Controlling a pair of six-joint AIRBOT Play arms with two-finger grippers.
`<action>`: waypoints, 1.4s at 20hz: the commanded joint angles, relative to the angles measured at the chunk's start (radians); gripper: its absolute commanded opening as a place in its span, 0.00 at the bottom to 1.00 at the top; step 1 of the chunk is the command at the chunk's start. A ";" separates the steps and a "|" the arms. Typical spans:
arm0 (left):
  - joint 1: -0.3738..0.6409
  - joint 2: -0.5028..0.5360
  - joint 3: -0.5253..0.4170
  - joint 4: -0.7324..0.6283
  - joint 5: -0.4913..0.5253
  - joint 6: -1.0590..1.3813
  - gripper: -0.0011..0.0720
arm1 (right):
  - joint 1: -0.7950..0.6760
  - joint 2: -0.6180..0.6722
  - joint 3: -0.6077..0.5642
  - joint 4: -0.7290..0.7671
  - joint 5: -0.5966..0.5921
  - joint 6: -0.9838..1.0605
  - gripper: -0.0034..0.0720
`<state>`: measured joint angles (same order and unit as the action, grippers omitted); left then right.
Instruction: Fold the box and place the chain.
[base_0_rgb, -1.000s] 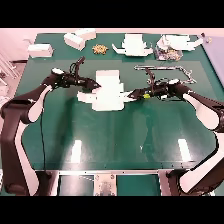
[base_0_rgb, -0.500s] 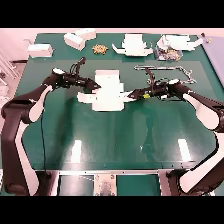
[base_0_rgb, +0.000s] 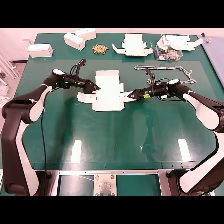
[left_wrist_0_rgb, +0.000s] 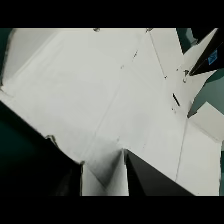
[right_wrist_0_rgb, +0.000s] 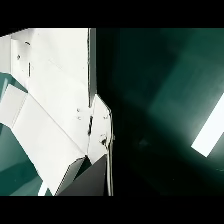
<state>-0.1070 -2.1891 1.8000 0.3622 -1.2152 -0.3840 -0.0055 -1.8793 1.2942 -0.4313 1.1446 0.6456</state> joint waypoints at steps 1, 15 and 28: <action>0.001 -0.001 0.001 -0.009 0.000 0.031 0.49 | 0.000 0.000 0.000 0.000 0.000 0.000 0.05; 0.001 -0.014 0.000 -0.044 -0.104 0.316 0.04 | 0.000 0.000 0.000 -0.026 0.000 -0.001 0.05; 0.030 -0.027 -0.060 -0.100 -0.188 0.734 0.03 | -0.025 -0.002 0.002 0.033 -0.004 -0.023 0.48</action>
<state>-0.0792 -2.2162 1.7447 0.2687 -1.3972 0.2920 -0.0162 -1.8809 1.2945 -0.4339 1.1423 0.6243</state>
